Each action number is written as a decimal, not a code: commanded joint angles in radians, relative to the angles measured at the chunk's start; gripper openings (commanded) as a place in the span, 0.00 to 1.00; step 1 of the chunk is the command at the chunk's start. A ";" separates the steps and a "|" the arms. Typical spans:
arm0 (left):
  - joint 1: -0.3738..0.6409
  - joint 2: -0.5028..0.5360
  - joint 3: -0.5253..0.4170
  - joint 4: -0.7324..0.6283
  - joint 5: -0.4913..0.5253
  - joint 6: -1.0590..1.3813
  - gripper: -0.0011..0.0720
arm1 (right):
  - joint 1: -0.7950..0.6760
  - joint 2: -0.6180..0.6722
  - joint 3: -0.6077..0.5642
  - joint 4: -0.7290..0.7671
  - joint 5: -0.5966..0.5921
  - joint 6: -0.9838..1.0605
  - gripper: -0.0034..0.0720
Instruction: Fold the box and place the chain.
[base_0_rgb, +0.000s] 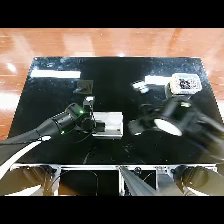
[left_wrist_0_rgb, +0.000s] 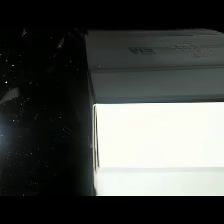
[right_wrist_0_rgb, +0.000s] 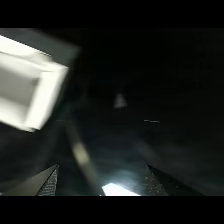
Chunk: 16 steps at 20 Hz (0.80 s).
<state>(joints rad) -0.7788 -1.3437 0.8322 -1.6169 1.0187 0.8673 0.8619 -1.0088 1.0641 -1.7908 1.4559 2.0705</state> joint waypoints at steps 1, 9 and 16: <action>0.000 0.001 0.001 0.000 0.001 0.000 0.04 | -0.116 0.156 -0.035 -0.247 0.100 -0.011 0.89; 0.000 0.001 0.001 -0.008 -0.001 0.000 0.04 | -0.890 0.009 -0.049 0.045 -0.390 -0.267 0.85; 0.000 0.001 0.001 -0.008 0.001 0.000 0.04 | -0.983 -0.480 0.267 0.127 -0.397 -0.190 0.85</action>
<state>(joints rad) -0.7788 -1.3437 0.8322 -1.6234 1.0187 0.8665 -0.0834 -1.3140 1.2057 -1.7157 1.0729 1.8091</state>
